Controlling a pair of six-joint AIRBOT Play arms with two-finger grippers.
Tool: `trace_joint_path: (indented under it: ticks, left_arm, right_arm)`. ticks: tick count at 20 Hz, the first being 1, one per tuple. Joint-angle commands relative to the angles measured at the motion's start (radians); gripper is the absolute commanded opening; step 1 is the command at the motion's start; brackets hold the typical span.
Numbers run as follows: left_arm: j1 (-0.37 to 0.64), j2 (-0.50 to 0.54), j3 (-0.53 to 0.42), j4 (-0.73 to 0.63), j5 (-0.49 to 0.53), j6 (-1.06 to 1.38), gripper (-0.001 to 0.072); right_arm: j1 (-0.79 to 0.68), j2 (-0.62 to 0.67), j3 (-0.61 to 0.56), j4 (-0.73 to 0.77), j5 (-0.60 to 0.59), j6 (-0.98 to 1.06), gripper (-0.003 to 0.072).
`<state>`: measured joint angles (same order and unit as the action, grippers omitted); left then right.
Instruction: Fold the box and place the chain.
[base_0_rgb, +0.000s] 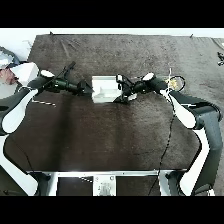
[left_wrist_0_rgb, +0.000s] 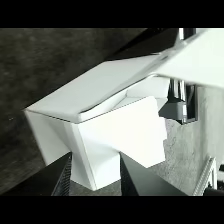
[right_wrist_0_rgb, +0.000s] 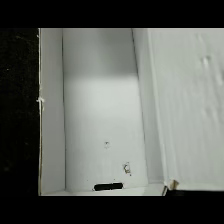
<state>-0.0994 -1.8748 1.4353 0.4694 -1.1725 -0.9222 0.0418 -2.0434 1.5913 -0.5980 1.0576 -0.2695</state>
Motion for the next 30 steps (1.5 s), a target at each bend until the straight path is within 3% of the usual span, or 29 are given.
trace_joint_path:
  ticks: [1, 14, 24, 30]
  left_arm:
    - [-0.029, 0.000, 0.063, 0.108, -0.011, -0.090, 0.0323]
    - [-0.150, 0.001, 0.220, 0.489, -0.014, -0.450, 0.0323]
    - [-0.212, 0.001, 0.225, 0.620, 0.039, -0.640, 0.0323]
    - [-0.268, -0.001, 0.263, 0.791, 0.033, -0.818, 0.0323]
  right_arm:
    - [0.001, 0.000, 0.000, 0.000, 0.000, 0.000, 0.0542]
    - [0.001, 0.000, 0.000, 0.000, 0.000, 0.000, 0.0542]
    - [0.001, 0.000, 0.000, 0.000, 0.000, 0.000, 0.0542]
    - [0.001, 0.000, 0.000, 0.000, 0.000, 0.000, 0.0542]
